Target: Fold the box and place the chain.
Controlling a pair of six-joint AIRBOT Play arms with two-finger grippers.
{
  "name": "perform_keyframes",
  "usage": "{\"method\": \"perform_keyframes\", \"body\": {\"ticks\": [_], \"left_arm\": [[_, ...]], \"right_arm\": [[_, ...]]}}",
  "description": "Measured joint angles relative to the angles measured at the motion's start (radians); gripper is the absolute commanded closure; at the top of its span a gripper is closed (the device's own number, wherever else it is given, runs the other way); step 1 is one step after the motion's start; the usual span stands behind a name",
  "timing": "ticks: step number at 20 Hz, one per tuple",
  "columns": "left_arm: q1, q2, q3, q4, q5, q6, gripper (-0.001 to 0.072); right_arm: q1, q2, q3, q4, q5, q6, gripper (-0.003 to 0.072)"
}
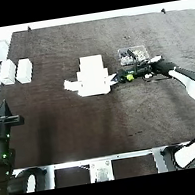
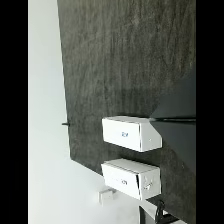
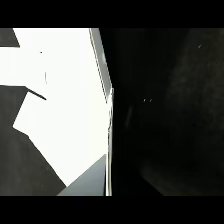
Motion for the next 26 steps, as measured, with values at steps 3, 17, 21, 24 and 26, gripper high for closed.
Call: {"method": "perform_keyframes", "body": {"ticks": [3,17,21,24,26], "left_arm": [[0.000,0.000,0.000,0.002,-0.049,0.000,0.0267],[0.000,-0.648,0.371,0.013,-0.293,-0.196,0.0173],[0.000,-1.012,0.674,0.266,-0.513,-0.431,0.0173],[0.000,-1.254,0.942,0.547,-0.725,-0.708,0.0174],[-0.001,-1.398,1.123,0.681,-0.870,-0.859,0.0242]], "right_arm": [[0.005,-0.007,0.008,-0.007,-0.014,0.011,0.0679],[0.002,-0.010,0.012,-0.080,-0.038,0.021,0.0678],[0.002,-0.010,0.012,-0.086,-0.043,0.020,0.0677],[0.002,-0.010,0.012,-0.089,-0.046,0.018,0.0677],[0.002,-0.010,0.012,-0.090,-0.048,0.017,0.0676]]}}
